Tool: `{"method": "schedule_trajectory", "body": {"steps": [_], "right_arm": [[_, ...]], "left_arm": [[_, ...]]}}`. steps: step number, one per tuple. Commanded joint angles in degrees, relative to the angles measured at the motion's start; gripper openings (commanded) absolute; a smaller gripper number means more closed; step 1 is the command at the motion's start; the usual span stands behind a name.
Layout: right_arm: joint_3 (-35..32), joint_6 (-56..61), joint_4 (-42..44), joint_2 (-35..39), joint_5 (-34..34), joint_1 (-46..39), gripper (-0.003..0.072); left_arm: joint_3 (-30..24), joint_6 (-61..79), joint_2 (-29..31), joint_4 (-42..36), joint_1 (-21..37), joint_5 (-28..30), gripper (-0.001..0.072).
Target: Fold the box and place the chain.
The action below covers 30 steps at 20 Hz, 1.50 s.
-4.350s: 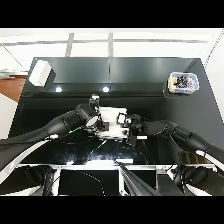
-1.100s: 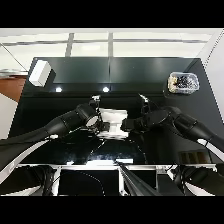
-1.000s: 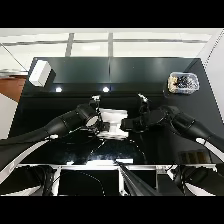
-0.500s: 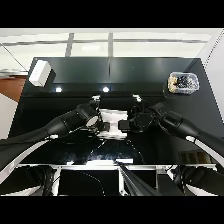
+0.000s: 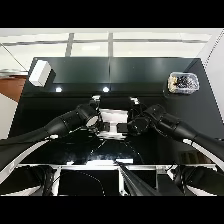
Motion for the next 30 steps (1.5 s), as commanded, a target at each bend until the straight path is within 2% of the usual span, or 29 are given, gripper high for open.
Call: {"method": "schedule_trajectory", "body": {"steps": [1,4,12,17,18,30], "right_arm": [[2.4,3.2,-3.4,-0.9,-1.3,1.3,0.0299],[5.0,6.0,-7.8,-3.0,-5.3,2.3,0.0299],[8.5,7.6,-9.0,-7.6,-7.5,3.1,0.0298],[8.9,10.5,-9.3,-9.0,-7.6,3.5,0.0297],[8.9,10.6,-9.5,-9.0,-7.6,3.5,0.023],[8.9,10.7,-9.9,-10.6,-7.0,3.5,0.0232]], "left_arm": [[0.0,0.1,0.0,0.2,0.0,0.0,0.0028],[0.0,0.1,0.0,0.3,0.0,0.0,0.0028],[0.0,0.1,0.0,0.5,0.0,0.0,0.0028],[0.0,0.1,0.0,0.5,0.0,0.0,0.0028],[0.0,0.1,0.0,0.5,0.0,0.0,0.0028],[0.0,0.1,0.0,0.5,0.0,0.0,0.0028]]}}
